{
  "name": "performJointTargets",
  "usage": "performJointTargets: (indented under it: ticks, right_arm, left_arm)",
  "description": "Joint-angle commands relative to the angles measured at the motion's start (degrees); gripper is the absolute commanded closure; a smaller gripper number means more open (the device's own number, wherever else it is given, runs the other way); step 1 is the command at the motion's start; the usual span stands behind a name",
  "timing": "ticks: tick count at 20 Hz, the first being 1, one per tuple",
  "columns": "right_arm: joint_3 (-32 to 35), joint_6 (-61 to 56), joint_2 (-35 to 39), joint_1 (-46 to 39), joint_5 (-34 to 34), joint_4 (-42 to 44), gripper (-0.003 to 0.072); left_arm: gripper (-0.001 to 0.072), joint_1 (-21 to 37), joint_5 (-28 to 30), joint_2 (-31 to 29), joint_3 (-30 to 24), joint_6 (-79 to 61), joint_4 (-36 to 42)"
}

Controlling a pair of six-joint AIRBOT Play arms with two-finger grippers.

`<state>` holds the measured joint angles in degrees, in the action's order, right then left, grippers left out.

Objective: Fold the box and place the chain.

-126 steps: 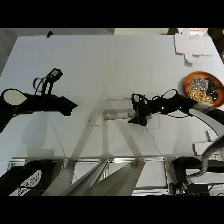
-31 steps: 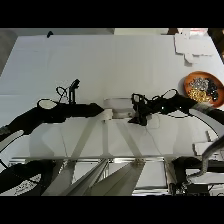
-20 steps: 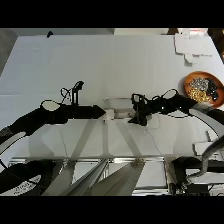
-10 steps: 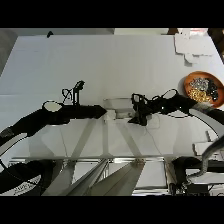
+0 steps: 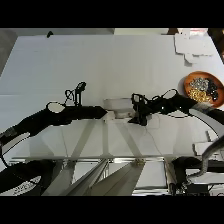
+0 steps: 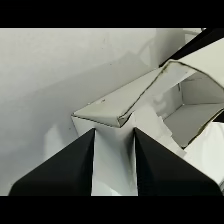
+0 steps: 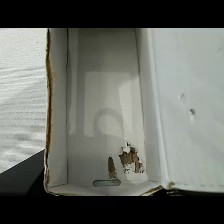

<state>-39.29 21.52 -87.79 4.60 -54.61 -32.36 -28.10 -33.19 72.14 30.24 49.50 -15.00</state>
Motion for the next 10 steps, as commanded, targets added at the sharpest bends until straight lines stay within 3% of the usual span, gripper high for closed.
performJointTargets:
  ticks: [1,10]
  right_arm:
    - [-0.1,0.0,0.0,0.0,0.0,0.0,0.0228]
    - [-0.1,0.0,0.0,0.0,0.0,0.0,0.0228]
  left_arm:
    - [0.0442,-0.6,2.1,0.4,0.0,-0.1,-0.5]
    - [0.0446,-0.5,-1.0,-0.3,3.5,0.3,-2.9]
